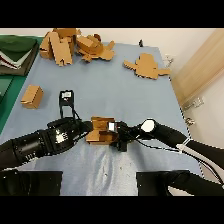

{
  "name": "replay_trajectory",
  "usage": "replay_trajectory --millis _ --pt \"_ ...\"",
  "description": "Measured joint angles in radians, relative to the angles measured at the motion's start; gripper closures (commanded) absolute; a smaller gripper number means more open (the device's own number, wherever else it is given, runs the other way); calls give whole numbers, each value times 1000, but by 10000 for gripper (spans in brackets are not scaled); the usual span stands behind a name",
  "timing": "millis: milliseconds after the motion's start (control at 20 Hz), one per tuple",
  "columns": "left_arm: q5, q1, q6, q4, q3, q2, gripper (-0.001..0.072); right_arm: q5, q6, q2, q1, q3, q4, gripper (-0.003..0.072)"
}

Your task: Fold the box.

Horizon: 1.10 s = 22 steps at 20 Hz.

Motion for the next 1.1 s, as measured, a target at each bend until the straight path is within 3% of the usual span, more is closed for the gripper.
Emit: replay_trajectory --millis 50,100,150,200,450,800,1100 --pt "30 10 -11 -18 5 -5 693 0 0 0 0 0 0 171" --pt "56 20 -36 -35 10 -8 603 0 0 0 0 0 0 172" --pt "76 26 -49 -47 12 -12 336 0 0 0 0 0 1 172" --pt "93 31 -50 -68 14 -13 291 0 0 0 0 0 1 172" --pt "90 43 -39 -177 19 -18 290 0 0 0 0 0 1 171" --pt "55 45 199 -356 19 -23 290 -1 0 0 0 0 1 172" --pt "50 46 284 -408 19 -91 288 0 0 0 0 0 1 171"
